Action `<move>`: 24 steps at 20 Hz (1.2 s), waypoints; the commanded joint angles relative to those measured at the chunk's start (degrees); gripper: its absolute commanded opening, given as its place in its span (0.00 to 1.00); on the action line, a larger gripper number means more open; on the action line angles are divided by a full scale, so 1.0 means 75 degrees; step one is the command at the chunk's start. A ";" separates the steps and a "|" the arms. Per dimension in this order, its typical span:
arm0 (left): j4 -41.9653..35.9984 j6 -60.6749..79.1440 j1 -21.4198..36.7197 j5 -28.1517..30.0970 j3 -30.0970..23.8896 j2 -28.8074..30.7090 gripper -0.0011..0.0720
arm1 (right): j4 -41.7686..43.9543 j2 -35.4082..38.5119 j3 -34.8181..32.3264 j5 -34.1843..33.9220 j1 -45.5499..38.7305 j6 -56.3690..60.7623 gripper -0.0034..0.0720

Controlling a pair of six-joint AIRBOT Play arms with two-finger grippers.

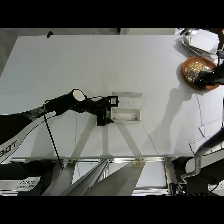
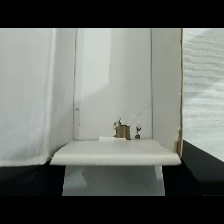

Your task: Fold the box and place the chain.

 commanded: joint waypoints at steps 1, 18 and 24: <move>0.0003 0.0000 0.0006 0.0003 -0.0006 0.0006 0.36 | 0.0047 0.0842 0.0015 0.0286 0.0079 -0.0356 0.05; 0.0003 0.0000 0.0006 0.0003 -0.0006 0.0006 0.36 | 0.1792 0.6181 0.0015 0.2567 0.2320 -0.1035 0.05; 0.0003 0.0000 0.0006 0.0003 -0.0003 0.0006 0.36 | 0.2591 0.7079 0.0015 0.2804 0.3538 -0.1032 0.05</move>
